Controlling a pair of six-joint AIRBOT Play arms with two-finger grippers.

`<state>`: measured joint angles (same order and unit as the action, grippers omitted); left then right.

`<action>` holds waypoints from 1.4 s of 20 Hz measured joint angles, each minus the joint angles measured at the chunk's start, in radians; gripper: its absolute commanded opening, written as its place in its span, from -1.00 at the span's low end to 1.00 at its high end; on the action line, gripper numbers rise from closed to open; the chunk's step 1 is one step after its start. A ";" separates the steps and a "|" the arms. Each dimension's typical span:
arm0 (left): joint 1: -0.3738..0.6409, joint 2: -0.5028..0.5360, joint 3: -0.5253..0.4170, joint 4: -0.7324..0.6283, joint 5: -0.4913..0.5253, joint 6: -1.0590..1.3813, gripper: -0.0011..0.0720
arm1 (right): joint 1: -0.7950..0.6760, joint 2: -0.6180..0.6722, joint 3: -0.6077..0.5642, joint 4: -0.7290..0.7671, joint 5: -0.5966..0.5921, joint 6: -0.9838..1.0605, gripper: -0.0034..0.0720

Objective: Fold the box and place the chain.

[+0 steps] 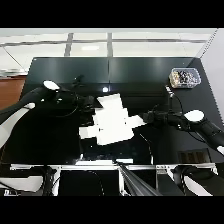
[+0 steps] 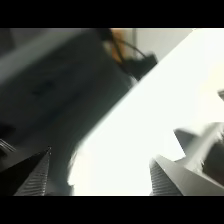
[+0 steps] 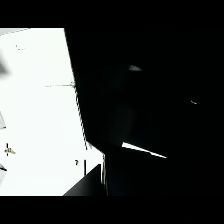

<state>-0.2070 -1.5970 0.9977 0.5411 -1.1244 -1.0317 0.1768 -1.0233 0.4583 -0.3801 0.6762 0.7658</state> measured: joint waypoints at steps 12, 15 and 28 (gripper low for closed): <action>-0.060 -0.123 0.071 0.088 -0.301 0.259 -0.90 | 0.011 0.000 0.000 0.002 0.022 -0.001 -0.86; -0.063 -0.126 0.074 0.104 -0.320 0.284 -0.90 | 0.009 0.000 0.002 0.003 0.025 0.000 0.70; -0.216 0.278 -0.155 0.214 0.072 0.637 -0.90 | -0.125 -0.002 0.262 -0.440 0.268 -0.143 0.72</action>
